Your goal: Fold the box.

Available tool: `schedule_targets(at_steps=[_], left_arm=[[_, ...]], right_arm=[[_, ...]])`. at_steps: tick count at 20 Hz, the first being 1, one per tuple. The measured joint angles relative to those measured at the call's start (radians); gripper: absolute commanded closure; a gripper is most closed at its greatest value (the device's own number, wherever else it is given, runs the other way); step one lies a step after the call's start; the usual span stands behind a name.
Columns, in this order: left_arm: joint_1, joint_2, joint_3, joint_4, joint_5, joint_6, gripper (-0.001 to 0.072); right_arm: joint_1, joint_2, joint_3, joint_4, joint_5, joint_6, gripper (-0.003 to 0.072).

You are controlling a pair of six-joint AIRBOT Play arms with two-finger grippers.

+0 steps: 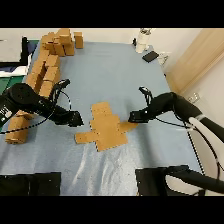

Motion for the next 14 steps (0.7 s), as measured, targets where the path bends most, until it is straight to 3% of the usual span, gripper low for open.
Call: schedule_targets(at_steps=[2,4,6,7,14], left_arm=[[0.000,0.000,0.000,-0.013,-0.007,-0.010,0.0180],[0.000,0.000,0.000,-0.032,-0.010,-0.016,0.0180],[0.003,0.000,0.000,-0.050,-0.013,-0.020,0.0180],[0.010,-0.002,0.000,-0.055,-0.014,-0.021,0.0180],[0.169,-0.019,-0.042,-0.121,-0.028,0.017,0.0177]], right_arm=[[-0.002,-0.069,0.042,0.006,-0.054,-0.042,0.0410],[-0.002,-0.112,0.063,0.014,-0.089,-0.076,0.0547],[-0.002,-0.138,0.076,0.044,-0.115,-0.124,0.0584],[-0.002,-0.146,0.078,0.070,-0.126,-0.152,0.0682],[0.000,-0.113,-0.006,0.341,-0.147,-0.372,0.0684]])
